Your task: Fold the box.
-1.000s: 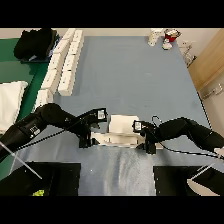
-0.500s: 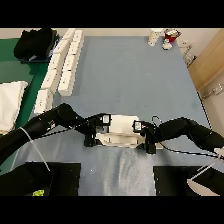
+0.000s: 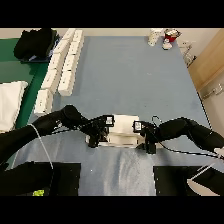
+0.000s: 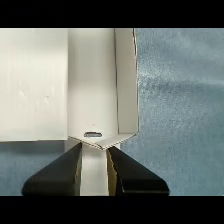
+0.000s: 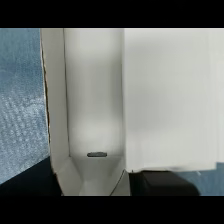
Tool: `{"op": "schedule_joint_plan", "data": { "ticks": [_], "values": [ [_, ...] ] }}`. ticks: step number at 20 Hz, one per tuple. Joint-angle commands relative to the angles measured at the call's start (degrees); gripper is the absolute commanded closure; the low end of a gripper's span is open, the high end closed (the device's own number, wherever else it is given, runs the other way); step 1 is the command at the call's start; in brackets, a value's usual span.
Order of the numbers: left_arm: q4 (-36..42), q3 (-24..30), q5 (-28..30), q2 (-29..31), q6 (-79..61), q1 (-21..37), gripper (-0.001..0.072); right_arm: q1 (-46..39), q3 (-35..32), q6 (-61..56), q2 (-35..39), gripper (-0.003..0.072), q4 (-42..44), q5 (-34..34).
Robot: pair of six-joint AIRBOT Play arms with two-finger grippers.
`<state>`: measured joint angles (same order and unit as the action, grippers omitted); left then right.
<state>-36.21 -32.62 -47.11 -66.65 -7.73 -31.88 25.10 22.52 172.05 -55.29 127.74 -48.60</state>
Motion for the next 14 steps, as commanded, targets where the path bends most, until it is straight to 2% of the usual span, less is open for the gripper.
{"op": "schedule_joint_plan", "data": {
  "ticks": [1, 7, 11, 12, 14],
  "values": [
    [0.7, 0.0, 1.5, -0.5, -0.7, -0.3, 0.0486, 0.0, 0.0, 0.0, 0.0, 0.0224, 0.0, 0.0],
    [6.5, 0.0, 1.8, -0.5, -3.5, -2.8, 0.0486, 0.0, 0.0, 0.0, 0.0, 0.0224, 0.0, 0.0],
    [6.4, 0.5, 2.1, -0.5, -3.4, -2.7, 0.0482, 0.0, 0.0, 0.0, 0.0, 0.0224, 0.0, 0.0],
    [6.4, 0.8, 2.1, -0.5, -3.4, -2.7, 0.0416, 0.0, 0.0, 0.0, 0.0, 0.0224, 0.0, 0.0],
    [6.4, 1.7, 2.1, -0.5, -3.4, -2.7, 0.0104, 0.0, 0.0, 0.0, 0.0, 0.0224, 0.0, 0.0]
  ]
}}
